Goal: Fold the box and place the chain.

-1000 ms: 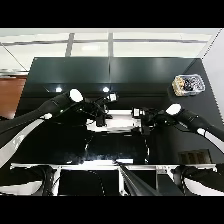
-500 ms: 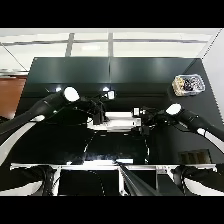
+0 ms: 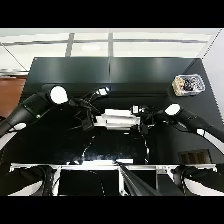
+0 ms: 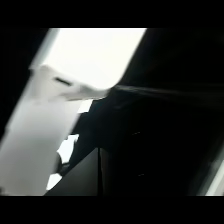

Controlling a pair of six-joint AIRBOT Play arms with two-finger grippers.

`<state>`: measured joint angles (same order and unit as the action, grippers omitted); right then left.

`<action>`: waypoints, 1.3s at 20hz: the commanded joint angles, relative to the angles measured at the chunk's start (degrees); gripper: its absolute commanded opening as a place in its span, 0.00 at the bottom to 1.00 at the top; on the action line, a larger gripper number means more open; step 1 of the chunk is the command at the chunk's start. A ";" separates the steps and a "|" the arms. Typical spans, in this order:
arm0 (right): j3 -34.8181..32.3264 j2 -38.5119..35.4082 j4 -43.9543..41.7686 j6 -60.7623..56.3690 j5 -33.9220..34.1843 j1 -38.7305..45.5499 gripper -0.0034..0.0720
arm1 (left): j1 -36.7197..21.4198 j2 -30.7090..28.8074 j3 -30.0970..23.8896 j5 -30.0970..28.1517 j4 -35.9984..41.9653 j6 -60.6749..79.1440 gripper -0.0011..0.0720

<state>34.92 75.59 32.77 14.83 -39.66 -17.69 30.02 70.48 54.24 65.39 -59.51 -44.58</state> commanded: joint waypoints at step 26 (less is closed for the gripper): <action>-0.04 0.04 0.07 -0.07 -0.35 -0.20 0.36 | -3.65 13.90 4.81 -23.76 15.06 4.31 0.05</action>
